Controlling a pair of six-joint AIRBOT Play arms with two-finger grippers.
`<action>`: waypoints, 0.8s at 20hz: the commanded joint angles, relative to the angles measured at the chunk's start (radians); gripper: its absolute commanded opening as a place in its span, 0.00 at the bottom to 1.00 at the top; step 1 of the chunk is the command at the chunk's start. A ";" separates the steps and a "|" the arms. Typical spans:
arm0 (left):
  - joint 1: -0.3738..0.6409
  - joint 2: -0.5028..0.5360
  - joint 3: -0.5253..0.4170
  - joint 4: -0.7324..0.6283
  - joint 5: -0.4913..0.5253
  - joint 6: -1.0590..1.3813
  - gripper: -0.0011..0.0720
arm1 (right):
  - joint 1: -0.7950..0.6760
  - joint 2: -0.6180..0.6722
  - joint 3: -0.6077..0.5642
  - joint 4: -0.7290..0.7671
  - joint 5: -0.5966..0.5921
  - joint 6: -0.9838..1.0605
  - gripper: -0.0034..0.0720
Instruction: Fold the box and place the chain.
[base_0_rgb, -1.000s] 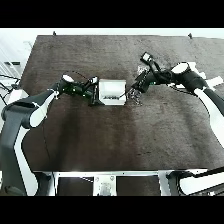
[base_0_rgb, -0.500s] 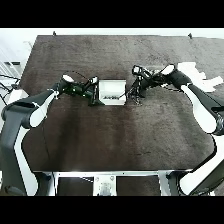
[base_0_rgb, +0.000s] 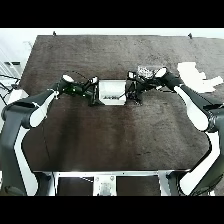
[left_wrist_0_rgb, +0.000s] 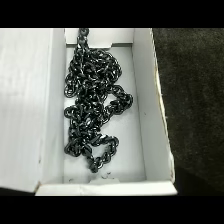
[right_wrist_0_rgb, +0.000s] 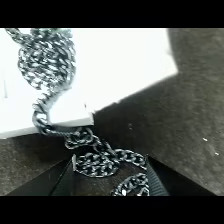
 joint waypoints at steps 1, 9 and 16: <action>0.000 0.001 0.000 0.000 0.000 0.000 0.49 | 0.006 -0.013 0.001 -0.017 0.000 0.030 0.69; 0.000 0.000 0.000 0.000 0.000 0.000 0.49 | 0.002 0.040 0.003 -0.101 0.103 0.143 0.07; 0.000 0.000 0.000 0.000 0.000 0.000 0.49 | 0.006 0.320 0.002 -0.021 0.165 0.184 0.06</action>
